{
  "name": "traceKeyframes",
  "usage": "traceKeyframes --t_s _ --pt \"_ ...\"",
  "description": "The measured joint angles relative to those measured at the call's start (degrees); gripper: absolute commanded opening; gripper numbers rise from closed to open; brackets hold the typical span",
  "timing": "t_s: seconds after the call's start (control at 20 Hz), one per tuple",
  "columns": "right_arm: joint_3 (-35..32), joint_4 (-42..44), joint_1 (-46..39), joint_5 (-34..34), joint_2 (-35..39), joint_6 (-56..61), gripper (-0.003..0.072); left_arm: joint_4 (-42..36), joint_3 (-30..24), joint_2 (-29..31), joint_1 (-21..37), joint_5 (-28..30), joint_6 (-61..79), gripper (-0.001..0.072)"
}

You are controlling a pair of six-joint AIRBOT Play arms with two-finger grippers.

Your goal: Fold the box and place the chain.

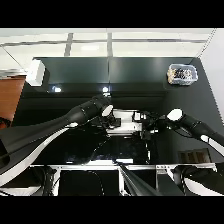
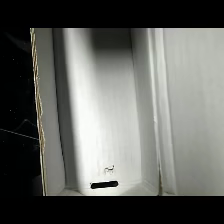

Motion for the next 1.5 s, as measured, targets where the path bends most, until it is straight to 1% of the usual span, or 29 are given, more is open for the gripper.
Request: traceKeyframes --t_s 0.05,0.15,0.35,0.4,0.45,0.5,0.75,0.8,0.9,1.0,1.5 --pt "0.0 0.0 0.0 0.0 0.0 0.0 0.0136 0.0 0.0 -0.1 0.0 0.1 -0.1 0.0139" --pt "0.0 0.0 0.0 0.0 0.0 0.0 0.0137 -0.1 0.0 -0.1 0.0 0.4 -0.3 0.0022" --pt "0.0 0.0 0.0 0.0 0.0 0.0 0.0136 -0.2 0.0 -0.2 0.0 0.5 -0.4 0.0023" --pt "0.0 0.0 0.0 0.0 0.0 0.0 0.0136 -0.2 0.0 -0.2 0.0 0.5 -0.4 0.0087" --pt "0.0 0.0 0.0 0.0 0.0 0.0 0.0136 -0.2 0.0 -0.2 0.0 0.5 0.0 0.0277" --pt "0.0 0.0 0.0 0.0 0.0 0.0 0.0137 -0.2 0.0 -0.3 0.0 0.5 0.0 0.0404" --pt "0.0 0.0 0.0 0.0 0.0 0.0 0.0137 -0.4 0.1 -0.3 0.0 0.3 -0.2 0.0408" --pt "0.0 0.0 0.0 0.0 0.0 0.0 0.0137 -0.4 0.3 -0.3 0.0 0.3 -0.2 0.0395" --pt "0.0 0.0 0.0 0.0 0.0 0.0 0.0136 -0.4 0.9 -0.3 0.0 0.2 -0.2 0.0049" --pt "0.0 0.0 0.0 0.0 0.0 0.0 0.0137 -0.2 1.2 -0.3 0.0 -0.1 -0.5 0.0022" --pt "0.0 0.0 0.0 0.0 0.0 0.0 0.0136 -0.5 1.6 -0.6 0.0 -0.1 -0.2 0.0025"
